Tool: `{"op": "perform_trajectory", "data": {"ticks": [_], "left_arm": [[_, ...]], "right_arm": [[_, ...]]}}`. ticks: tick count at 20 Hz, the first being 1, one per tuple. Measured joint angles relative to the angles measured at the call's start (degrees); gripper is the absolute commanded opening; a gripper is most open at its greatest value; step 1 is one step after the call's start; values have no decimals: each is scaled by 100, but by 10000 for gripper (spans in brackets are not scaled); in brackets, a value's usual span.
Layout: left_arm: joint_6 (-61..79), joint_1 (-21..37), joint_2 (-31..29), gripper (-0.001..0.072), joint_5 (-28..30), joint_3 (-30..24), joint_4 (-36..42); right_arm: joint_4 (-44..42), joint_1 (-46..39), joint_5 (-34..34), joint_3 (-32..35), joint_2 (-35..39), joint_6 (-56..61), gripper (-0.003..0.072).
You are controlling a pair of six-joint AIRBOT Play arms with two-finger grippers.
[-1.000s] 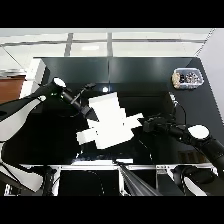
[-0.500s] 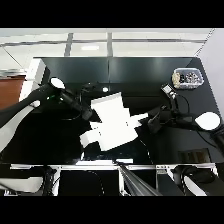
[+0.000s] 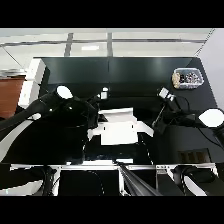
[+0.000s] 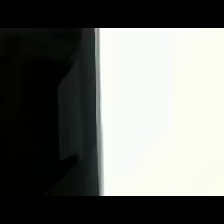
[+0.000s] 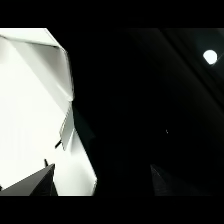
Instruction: Fold the box and place the chain.
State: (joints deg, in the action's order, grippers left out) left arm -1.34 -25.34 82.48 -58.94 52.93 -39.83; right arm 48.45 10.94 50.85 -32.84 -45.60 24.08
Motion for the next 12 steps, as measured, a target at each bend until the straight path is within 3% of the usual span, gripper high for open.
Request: {"op": "perform_trajectory", "data": {"ticks": [6, 12], "left_arm": [[315, -175, 262, 25, 417, -17, -238], [295, -195, 341, 25, 459, -17, -289]], "right_arm": [[-26, 341, -116, 557, -24, -1069, 681], [68, 890, -195, 844, -280, -1825, 681]]}}
